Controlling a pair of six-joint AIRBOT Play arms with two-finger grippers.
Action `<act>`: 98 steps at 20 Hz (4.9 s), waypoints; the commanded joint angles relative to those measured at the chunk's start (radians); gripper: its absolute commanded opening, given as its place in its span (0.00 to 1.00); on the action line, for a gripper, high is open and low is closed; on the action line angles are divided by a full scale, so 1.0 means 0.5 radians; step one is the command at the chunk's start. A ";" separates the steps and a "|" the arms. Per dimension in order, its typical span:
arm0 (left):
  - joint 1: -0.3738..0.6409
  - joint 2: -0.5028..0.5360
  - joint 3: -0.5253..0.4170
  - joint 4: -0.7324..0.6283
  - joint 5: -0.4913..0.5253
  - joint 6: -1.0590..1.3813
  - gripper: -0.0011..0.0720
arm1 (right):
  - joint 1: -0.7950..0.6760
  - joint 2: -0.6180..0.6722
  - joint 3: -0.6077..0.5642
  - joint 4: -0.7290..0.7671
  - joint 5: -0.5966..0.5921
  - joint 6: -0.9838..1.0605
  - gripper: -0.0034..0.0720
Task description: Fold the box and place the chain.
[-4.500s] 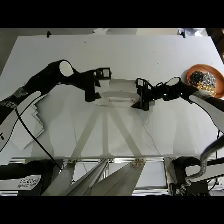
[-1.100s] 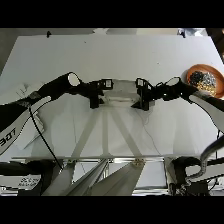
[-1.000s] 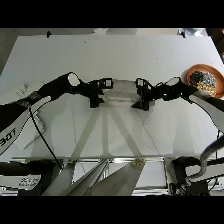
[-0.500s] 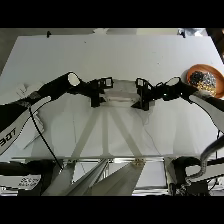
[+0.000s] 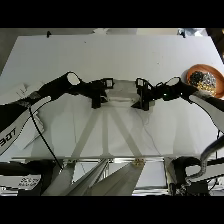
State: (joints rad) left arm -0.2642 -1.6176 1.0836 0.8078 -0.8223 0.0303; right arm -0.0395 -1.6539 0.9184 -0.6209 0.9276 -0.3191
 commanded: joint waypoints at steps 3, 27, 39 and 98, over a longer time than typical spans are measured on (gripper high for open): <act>-0.002 -0.002 -0.001 -0.140 0.007 0.121 0.39 | 0.000 -0.001 0.000 0.000 0.000 0.000 0.72; 0.097 0.249 -0.001 -0.317 -0.016 -0.042 0.03 | 0.000 -0.001 0.001 0.000 0.000 0.000 0.72; 0.526 0.346 -0.006 0.587 -0.306 -2.367 0.02 | 0.000 -0.001 0.000 0.000 0.000 0.000 0.72; 0.017 -0.136 -0.005 -0.465 0.162 -2.013 0.78 | 0.000 -0.001 0.000 0.000 0.000 0.000 0.72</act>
State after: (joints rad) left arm -0.2329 -1.6852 1.0809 0.5125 -0.7765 -0.9482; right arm -0.0395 -1.6535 0.9184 -0.6212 0.9272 -0.3195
